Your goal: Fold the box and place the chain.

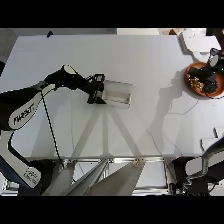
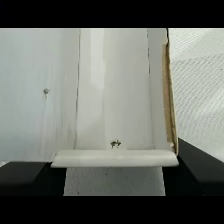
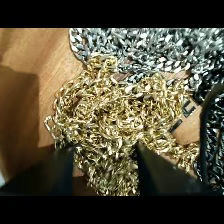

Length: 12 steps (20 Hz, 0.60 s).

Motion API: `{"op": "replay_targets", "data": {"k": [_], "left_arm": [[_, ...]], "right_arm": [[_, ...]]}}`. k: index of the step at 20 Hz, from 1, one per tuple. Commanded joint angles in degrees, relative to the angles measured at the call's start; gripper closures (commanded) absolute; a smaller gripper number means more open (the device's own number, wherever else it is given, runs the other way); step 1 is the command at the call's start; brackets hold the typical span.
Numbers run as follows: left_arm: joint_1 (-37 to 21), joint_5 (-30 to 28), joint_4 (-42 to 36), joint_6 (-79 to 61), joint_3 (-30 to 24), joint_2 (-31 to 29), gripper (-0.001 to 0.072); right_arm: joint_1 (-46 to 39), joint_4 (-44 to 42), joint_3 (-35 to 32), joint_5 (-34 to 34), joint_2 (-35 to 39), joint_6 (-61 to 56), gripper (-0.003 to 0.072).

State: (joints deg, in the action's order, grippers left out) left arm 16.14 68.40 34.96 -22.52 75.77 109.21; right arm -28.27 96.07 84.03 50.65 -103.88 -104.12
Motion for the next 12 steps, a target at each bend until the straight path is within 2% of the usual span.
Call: {"op": "replay_targets", "data": {"k": [1, 2, 3, 4, 7, 10, 12], "left_arm": [[0.0, 0.0, 0.0, 0.0, 0.0, 0.0, 0.0365], [0.0, 0.0, 0.0, 0.0, 0.0, 0.0, 0.0365], [0.0, 0.0, 0.0, 0.0, 0.0, 0.0, 0.0365], [0.0, 0.0, 0.0, 0.0, 0.0, 0.0, 0.0365], [0.0, 0.0, 0.0, 0.0, 0.0, 0.0, 0.0365], [0.0, 0.0, 0.0, 0.0, 0.0, 0.0, 0.0365], [0.0, 0.0, 0.0, 0.0, 0.0, 0.0, 0.0365]], "right_arm": [[-0.2, -0.8, 0.4, 0.9, -1.1, -0.7, 0.0475], [-0.2, -0.8, 0.4, 1.4, -1.1, -0.2, 0.0539], [-0.2, -0.9, 0.4, 2.4, -1.1, 1.4, 0.0568], [-0.2, -0.9, 0.4, 3.3, -1.1, 3.2, 0.068], [-0.2, -0.3, 0.4, 4.5, 1.3, 6.2, 0.0678], [-0.2, 0.1, 0.4, 3.3, 7.2, 8.9, 0.068], [0.0, 0.1, 0.4, 5.0, 11.1, 13.3, 0.068]]}}
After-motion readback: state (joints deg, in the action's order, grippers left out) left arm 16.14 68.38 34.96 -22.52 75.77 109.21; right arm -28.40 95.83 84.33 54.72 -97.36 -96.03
